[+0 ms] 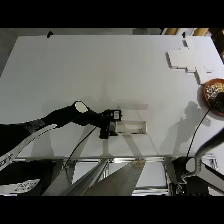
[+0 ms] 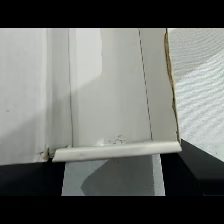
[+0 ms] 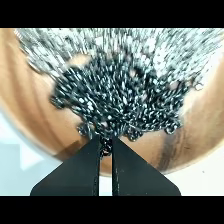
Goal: Fold the box and place the chain.
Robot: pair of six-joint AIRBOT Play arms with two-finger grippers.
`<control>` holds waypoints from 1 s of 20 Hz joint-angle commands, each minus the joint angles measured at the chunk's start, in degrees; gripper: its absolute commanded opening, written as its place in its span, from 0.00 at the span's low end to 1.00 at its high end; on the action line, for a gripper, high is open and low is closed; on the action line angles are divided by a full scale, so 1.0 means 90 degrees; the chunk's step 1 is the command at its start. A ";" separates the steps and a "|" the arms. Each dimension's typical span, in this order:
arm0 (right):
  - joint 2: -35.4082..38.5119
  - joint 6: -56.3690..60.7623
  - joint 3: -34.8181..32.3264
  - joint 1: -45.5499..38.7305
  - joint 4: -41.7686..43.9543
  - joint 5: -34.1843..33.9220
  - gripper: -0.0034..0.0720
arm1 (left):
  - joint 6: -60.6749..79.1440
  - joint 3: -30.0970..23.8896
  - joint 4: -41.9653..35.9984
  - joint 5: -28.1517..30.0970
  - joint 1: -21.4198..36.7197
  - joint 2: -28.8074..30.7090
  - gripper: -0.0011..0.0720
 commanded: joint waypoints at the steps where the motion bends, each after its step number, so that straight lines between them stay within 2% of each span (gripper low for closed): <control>1: 0.0935 -0.0527 0.0002 0.0163 0.1360 0.0483 0.07 | 0.0000 -0.0002 0.0002 0.0002 0.0005 0.0002 0.41; 3: 0.1328 -0.0925 0.0002 0.0627 0.1846 0.0969 0.07 | 0.0000 -0.0002 0.0002 0.0000 0.0005 0.0002 0.41; 10: 0.2528 -0.1154 0.0002 0.2246 0.2047 0.2271 0.07 | 0.0000 -0.0002 0.0002 0.0000 0.0005 0.0002 0.41; 13: 0.2990 -0.1183 0.0002 0.2992 0.2521 0.2834 0.07 | 0.0000 -0.0002 0.0002 0.0000 0.0005 0.0002 0.41; 17: 0.3599 -0.1413 0.0002 0.3922 0.2837 0.3327 0.07 | 0.0000 -0.0002 0.0002 0.0000 0.0005 0.0002 0.41; 20: 0.3864 -0.1885 0.0002 0.4736 0.3492 0.3645 0.07 | 0.0000 -0.0002 0.0002 0.0000 0.0005 0.0002 0.41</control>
